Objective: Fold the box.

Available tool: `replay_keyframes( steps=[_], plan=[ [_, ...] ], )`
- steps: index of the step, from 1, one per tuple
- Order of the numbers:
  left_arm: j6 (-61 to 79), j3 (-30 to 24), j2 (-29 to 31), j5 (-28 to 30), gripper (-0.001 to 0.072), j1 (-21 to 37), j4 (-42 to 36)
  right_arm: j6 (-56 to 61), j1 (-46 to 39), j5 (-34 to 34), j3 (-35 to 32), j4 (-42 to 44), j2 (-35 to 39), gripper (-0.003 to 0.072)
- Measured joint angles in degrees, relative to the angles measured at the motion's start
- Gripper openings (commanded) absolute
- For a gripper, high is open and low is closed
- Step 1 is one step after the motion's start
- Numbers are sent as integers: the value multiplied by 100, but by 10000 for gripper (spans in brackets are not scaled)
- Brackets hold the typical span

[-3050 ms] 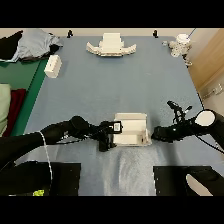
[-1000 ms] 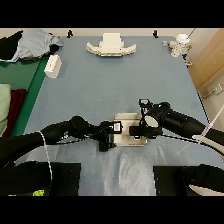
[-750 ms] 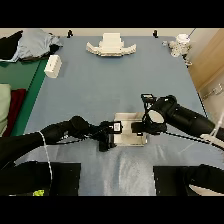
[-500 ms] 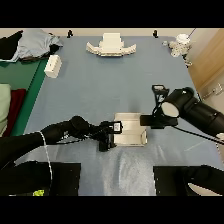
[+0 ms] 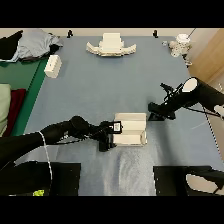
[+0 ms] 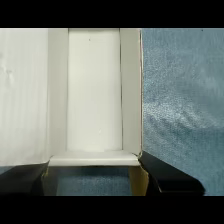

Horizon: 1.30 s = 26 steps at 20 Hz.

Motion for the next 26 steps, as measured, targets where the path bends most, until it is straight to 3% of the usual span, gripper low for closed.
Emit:
replay_keyframes(
  steps=[4,7,11,15,22,26],
  plan=[
    [-2,0,0,0,477,0,2,-1860,-372,761,66,1987,-1073,4],
    [-2,0,0,-2,477,0,2,-2822,-354,1499,52,2538,-1419,3],
    [0,0,0,-2,477,0,2,-3578,-109,1740,-157,2653,-1134,3],
    [0,0,0,-2,477,0,2,-4044,459,1123,-684,2306,-260,4],
    [0,0,0,2,477,0,0,-4385,1633,-796,-1401,1119,1504,4],
    [-2,0,0,0,477,0,-2,-4538,2186,-1722,-1670,568,2140,4]
  ],
)
